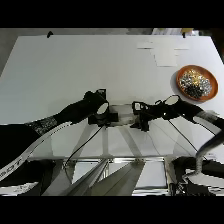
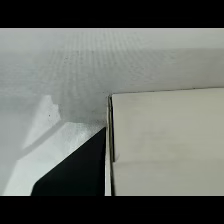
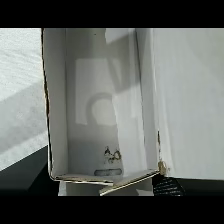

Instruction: Fold the box and place the chain.

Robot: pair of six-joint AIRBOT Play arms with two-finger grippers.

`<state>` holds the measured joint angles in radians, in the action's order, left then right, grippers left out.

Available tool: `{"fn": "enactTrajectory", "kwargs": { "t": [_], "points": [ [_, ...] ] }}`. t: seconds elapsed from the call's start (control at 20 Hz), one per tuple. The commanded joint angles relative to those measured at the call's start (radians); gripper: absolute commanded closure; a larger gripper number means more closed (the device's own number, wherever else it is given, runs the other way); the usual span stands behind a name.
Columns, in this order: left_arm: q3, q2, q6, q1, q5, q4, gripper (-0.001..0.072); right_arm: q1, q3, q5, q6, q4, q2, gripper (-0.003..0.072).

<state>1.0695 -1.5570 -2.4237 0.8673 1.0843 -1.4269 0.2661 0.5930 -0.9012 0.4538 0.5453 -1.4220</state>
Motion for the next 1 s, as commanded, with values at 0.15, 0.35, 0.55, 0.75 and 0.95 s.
{"fn": "enactTrajectory", "kwargs": {
  "t": [0.15,0.35,0.55,0.75,0.95],
  "points": [
    [0.001,0.001,0.000,0.001,-0.003,0.003,0.0691,0.000,0.000,0.000,0.000,0.000,0.001,0.0366],
    [0.001,0.034,0.000,-0.010,0.006,0.017,0.0355,0.000,0.000,0.000,0.000,0.000,0.001,0.0366],
    [0.001,0.103,0.001,-0.026,0.027,0.019,0.0317,0.000,0.000,0.000,0.000,0.000,0.001,0.0366],
    [0.001,0.205,0.059,-0.050,0.094,0.024,0.0317,0.000,0.000,-0.001,0.000,0.000,0.001,0.0366],
    [-0.004,0.367,0.331,-0.116,0.151,0.024,0.0312,0.000,0.000,0.000,0.000,0.000,0.001,0.0366]
  ]
}}
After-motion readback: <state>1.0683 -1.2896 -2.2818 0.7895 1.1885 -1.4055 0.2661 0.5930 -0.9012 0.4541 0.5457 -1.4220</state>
